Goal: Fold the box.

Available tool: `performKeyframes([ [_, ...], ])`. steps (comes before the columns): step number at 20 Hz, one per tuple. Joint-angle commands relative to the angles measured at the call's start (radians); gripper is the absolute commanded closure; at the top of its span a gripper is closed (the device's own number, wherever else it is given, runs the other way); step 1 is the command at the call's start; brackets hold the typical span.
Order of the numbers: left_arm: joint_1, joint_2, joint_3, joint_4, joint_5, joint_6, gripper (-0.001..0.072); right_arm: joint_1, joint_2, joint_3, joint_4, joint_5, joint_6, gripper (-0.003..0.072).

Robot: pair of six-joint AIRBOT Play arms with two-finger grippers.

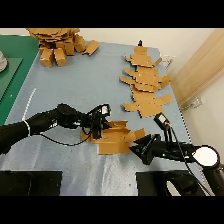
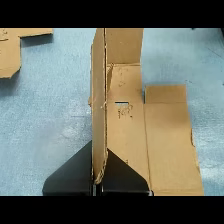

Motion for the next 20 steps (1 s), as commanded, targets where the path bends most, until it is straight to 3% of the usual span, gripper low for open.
performKeyframes([
  [1, 0.000, -0.001, 0.000, 0.000, 0.000, 0.000, 0.0697, 0.108, -0.056, 0.001, -0.084, -0.026, -0.180, 0.0263],
  [6, 0.000, -0.001, 0.000, 0.000, 0.000, 0.000, 0.0697, 0.334, -0.161, 0.030, -0.275, -0.222, -0.113, 0.0264],
  [9, -0.001, -0.001, 0.000, 0.000, 0.000, 0.000, 0.0697, 0.454, -0.242, 0.064, -0.536, -0.315, -0.016, 0.0264],
  [11, 0.000, -0.001, 0.000, 0.000, 0.000, 0.000, 0.0697, 0.526, -0.293, 0.064, -0.544, -0.378, -0.004, 0.0264],
  [16, -0.001, -0.001, 0.000, 0.000, 0.000, 0.000, 0.0697, 0.907, -0.332, 0.060, -0.740, -0.379, 0.200, 0.0272],
  [18, 0.000, -0.001, 0.000, 0.000, 0.000, 0.000, 0.0697, 1.009, -0.354, 0.058, -0.986, -0.368, 0.351, 0.0273],
  [20, -0.001, -0.001, 0.000, 0.000, 0.000, 0.000, 0.0697, 1.007, -0.400, 0.052, -1.134, -0.378, 0.449, 0.0273],
])
